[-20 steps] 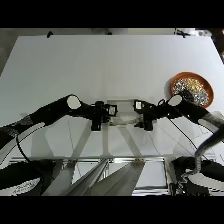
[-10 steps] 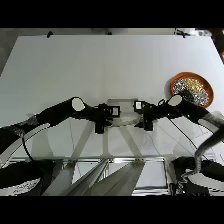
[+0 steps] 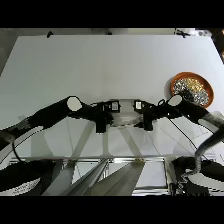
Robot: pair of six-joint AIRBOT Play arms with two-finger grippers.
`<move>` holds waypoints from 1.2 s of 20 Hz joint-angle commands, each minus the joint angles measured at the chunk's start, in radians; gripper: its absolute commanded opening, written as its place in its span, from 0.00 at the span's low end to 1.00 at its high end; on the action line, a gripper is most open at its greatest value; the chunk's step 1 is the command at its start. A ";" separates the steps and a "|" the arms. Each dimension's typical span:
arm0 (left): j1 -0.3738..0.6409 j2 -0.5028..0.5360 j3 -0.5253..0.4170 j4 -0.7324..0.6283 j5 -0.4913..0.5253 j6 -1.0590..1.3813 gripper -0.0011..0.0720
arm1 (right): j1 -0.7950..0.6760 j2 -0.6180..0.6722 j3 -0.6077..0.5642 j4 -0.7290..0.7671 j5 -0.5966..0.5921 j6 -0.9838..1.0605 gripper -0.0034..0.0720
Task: Fold the box and place the chain.
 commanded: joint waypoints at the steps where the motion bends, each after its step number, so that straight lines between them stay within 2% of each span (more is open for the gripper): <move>1: 0.027 0.103 0.000 0.093 -0.021 -0.121 0.19 | 0.000 0.001 0.000 -0.003 0.001 -0.002 0.80; 6: 0.117 0.207 0.000 0.142 -0.236 -0.262 0.19 | 0.000 0.001 0.000 -0.003 0.001 -0.002 0.80; 8: 0.193 0.255 0.000 0.154 -0.262 -0.356 0.19 | 0.000 0.001 0.000 -0.003 0.001 -0.002 0.80; 10: 0.265 0.303 -0.002 0.217 -0.265 -0.518 0.02 | 0.000 0.001 0.000 -0.003 0.001 -0.002 0.80; 14: 0.397 0.341 -0.097 0.277 -0.276 -0.882 0.02 | 0.000 0.001 0.000 -0.003 0.001 -0.001 0.80; 18: 0.410 0.284 -0.201 0.254 -0.284 -1.019 0.02 | 0.000 0.001 0.000 -0.003 0.001 -0.001 0.80; 24: 0.330 0.044 -0.200 0.090 -0.190 -1.036 0.02 | 0.000 0.001 0.000 -0.003 0.001 -0.001 0.80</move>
